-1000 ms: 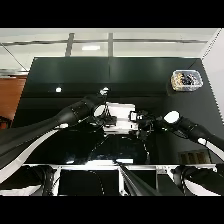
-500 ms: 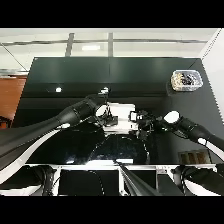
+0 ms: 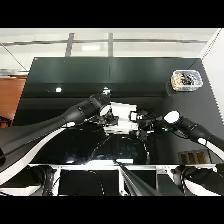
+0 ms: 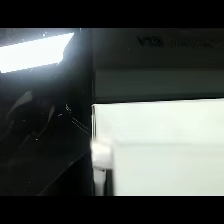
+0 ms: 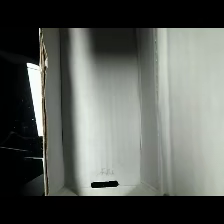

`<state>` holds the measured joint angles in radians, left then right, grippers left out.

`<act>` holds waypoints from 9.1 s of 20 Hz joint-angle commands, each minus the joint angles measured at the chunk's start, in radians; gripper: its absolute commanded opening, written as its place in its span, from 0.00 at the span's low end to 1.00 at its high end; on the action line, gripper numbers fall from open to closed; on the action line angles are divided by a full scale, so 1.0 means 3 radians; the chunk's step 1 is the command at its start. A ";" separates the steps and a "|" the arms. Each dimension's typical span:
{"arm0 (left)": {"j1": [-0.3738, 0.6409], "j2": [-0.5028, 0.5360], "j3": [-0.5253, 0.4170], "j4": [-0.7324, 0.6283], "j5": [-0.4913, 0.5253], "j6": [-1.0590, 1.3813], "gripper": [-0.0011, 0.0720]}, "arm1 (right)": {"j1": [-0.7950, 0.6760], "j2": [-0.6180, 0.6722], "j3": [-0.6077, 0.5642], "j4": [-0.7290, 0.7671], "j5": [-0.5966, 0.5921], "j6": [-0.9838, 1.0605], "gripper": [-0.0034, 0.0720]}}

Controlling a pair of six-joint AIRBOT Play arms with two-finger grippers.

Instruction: Fold the box and place the chain.

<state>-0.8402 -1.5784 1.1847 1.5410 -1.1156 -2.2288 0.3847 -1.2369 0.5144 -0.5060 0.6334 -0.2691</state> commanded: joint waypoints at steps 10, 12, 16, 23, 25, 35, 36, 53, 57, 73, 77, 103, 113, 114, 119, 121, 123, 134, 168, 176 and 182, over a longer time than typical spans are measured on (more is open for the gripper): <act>0.0069 -0.0009 0.0024 0.0008 -0.0022 -0.0280 0.70 | 0.0003 -0.0001 0.0000 0.0000 -0.0005 -0.0004 0.22; 0.0072 -0.0010 0.0024 -0.0015 -0.0023 -0.0280 0.59 | 0.0003 -0.0001 0.0000 0.0001 -0.0005 -0.0004 0.22; 0.0066 -0.0015 0.0024 -0.0045 -0.0025 -0.0233 0.10 | 0.0003 -0.0001 0.0000 0.0001 -0.0005 -0.0004 0.22; 0.0081 -0.0029 0.0024 -0.0141 -0.0024 -0.0170 0.05 | 0.0000 0.0000 0.0000 0.0000 -0.0015 0.0120 0.34; 0.0081 -0.0029 0.0024 -0.0142 0.0017 -0.0167 0.06 | -0.0003 0.0004 0.0003 -0.0017 -0.0024 0.0345 0.80; 0.0081 -0.0027 0.0024 -0.0132 0.0027 -0.0154 0.06 | -0.0221 0.0610 0.0003 -0.0348 0.0145 0.0399 0.79; 0.0080 -0.0027 0.0024 -0.0131 0.0027 -0.0158 0.06 | -0.0247 0.0609 0.0003 -0.0434 0.0158 0.0401 0.79; 0.0080 -0.0027 0.0024 -0.0215 0.0046 -0.0163 0.06 | -0.0215 0.0534 0.0001 -0.0505 0.0413 0.0130 0.24; 0.0080 -0.0027 0.0024 -0.0216 0.0047 -0.0163 0.06 | -0.0215 0.0506 0.0001 -0.0266 0.0440 0.0263 0.23; 0.0066 -0.0022 0.0028 -0.0116 -0.0089 -0.0170 0.05 | 0.0027 0.0268 -0.0001 0.0130 0.0155 0.0537 0.23; 0.0067 -0.0019 0.0174 -0.0079 -0.0137 -0.0167 0.05 | 0.0027 0.0268 -0.0001 0.0126 0.0153 0.0538 0.23; -0.0004 -0.0120 0.0177 0.0069 -0.0117 -0.0381 0.06 | 0.0027 0.0263 -0.0051 0.0048 0.0055 0.0706 0.23; -0.0003 -0.0127 0.0178 0.0071 -0.0125 -0.0379 0.06 | 0.0027 0.0263 -0.0051 0.0050 0.0043 0.0704 0.47; -0.0003 -0.0127 0.0178 0.0071 -0.0125 -0.0379 0.06 | 0.0027 0.0263 -0.0051 0.0050 0.0045 0.0704 0.46; -0.0003 -0.0127 0.0178 0.0058 -0.0136 -0.0378 0.06 | 0.0027 0.0263 -0.0050 0.0050 0.0039 0.0703 0.71; -0.0003 -0.0127 0.0178 0.0058 -0.0136 -0.0379 0.06 | 0.0027 0.0263 -0.0050 0.0051 0.0050 0.0706 0.47; -0.0003 -0.0127 0.0178 0.0058 -0.0155 -0.0379 0.06 | 0.0027 0.0263 -0.0051 0.0078 0.0050 0.0707 0.60; -0.0003 -0.0127 0.0179 0.0060 -0.0153 -0.0378 0.06 | -0.1278 0.0783 0.0627 -0.1428 0.1926 0.3437 0.07; 0.0004 -0.0127 0.0179 0.0074 -0.0136 -0.0361 0.06 | -0.0846 -0.0048 0.0450 0.0019 0.1666 0.4673 0.59; 0.0011 -0.0127 0.0179 0.0079 -0.0135 -0.0361 0.06 | -0.0003 -0.0048 0.0941 -0.1499 0.1232 0.6171 0.59; 0.0010 -0.0127 0.0179 0.0080 -0.0135 -0.0361 0.06 | 0.0481 -0.0056 0.1120 -0.2134 0.0964 0.6807 0.45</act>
<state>-0.8383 -1.6165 1.2388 1.5650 -1.1572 -2.3383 0.4633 -1.2526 0.8215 -1.0092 0.9691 1.6455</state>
